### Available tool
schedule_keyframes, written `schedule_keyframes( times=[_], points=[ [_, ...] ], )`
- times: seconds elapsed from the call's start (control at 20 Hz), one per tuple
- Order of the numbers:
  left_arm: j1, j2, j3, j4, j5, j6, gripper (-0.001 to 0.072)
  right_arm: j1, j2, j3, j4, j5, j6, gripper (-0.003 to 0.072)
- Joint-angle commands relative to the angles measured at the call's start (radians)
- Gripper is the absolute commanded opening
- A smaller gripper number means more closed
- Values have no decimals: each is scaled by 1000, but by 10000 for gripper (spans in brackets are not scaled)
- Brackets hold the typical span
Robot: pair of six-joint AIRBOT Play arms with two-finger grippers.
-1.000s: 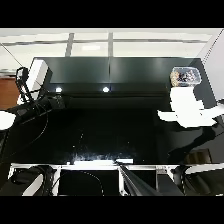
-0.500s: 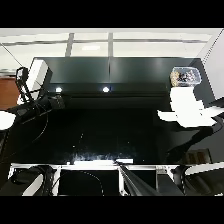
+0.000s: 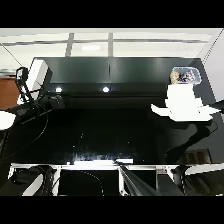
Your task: Fold the box and place the chain.
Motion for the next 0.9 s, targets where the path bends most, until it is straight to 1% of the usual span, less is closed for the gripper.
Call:
schedule_keyframes(
  times=[0.0,0.1,0.2,0.35,0.5,0.65,0.75,0.85],
  points=[
    [0,-1,0,-15,6,0,705,0,122,-106,45,-37,-44,47],
    [0,-1,0,-15,10,0,705,0,228,-227,103,-61,-54,47],
    [0,-2,-1,-15,38,0,705,6,345,-372,196,-82,-84,46],
    [0,-3,-1,-39,29,0,705,82,542,-570,221,-141,-100,45],
    [0,-4,-1,-42,-19,0,705,241,745,-718,222,-233,-43,44],
    [0,-6,-1,-41,-86,4,705,439,931,-818,216,-314,18,44],
    [0,-19,-1,-42,-131,4,705,583,1052,-887,216,-395,66,43],
    [0,-44,-2,-42,-166,4,705,729,1155,-961,217,-503,83,43]
  ],
)
